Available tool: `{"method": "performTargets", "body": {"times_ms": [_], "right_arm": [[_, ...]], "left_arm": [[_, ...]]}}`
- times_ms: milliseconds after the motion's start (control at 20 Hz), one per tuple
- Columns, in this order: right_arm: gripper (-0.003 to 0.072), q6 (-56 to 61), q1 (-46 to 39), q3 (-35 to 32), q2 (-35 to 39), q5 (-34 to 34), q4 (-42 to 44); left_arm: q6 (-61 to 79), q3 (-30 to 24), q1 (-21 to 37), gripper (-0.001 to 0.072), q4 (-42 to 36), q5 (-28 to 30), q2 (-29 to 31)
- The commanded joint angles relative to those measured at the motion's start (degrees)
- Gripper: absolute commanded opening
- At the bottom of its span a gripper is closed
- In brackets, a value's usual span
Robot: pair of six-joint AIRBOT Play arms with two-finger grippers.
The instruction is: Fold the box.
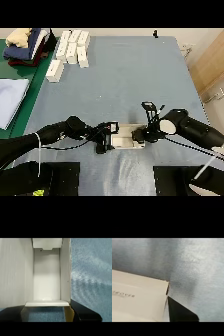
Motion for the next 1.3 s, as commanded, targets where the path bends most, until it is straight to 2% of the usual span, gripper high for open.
{"method": "performTargets", "body": {"times_ms": [0, 150, 300, 450, 500, 550, 600, 900, 1150, 1200, 1250], "right_arm": [[0.0299, 12.5, 5.8, 5.7, -7.3, 9.5, -11.5], [0.0188, 13.8, 7.0, 7.1, -10.6, 11.7, -11.6], [0.0002, 14.2, 7.1, 7.1, -11.3, 11.8, -11.4], [0.0002, 14.1, 7.1, 7.1, -11.2, 10.9, -11.1], [0.0059, 14.1, 7.2, 7.1, -11.1, 9.7, -10.8], [0.0305, 14.1, 7.5, 7.1, -11.0, 9.0, -10.4], [0.0384, 14.1, 7.8, 7.1, -10.8, 9.0, -10.0], [0.0385, 14.1, 8.6, 8.1, -7.3, 13.2, -8.6], [0.0384, 14.1, 8.6, 12.5, 3.0, 21.5, -8.7], [0.0347, 14.1, 8.5, 13.5, 5.6, 22.6, -8.7], [0.0182, 14.1, 8.4, 13.9, 8.3, 23.3, -8.9]], "left_arm": [[0.1, 0.0, 0.0, 0.0405, 0.0, 0.0, 0.0], [0.1, 0.0, 0.0, 0.0405, 0.0, 0.0, 0.0], [0.1, 0.0, 0.0, 0.0405, 0.0, 0.0, 0.0], [0.1, 0.0, 0.0, 0.0405, 0.0, 0.0, 0.0], [0.1, 0.0, 0.0, 0.0406, 0.0, 0.0, 0.0], [0.1, 0.0, 0.0, 0.0405, 0.0, 0.0, 0.0], [0.1, 0.0, 0.0, 0.0405, 0.0, 0.0, 0.0], [0.1, 0.0, 0.0, 0.0405, 0.0, 0.0, 0.0], [0.1, 0.0, 0.0, 0.0405, 0.0, 0.0, 0.0], [0.1, 0.0, 0.0, 0.0405, 0.0, 0.0, 0.0], [0.1, 0.0, 0.0, 0.0405, 0.0, 0.0, 0.0]]}}
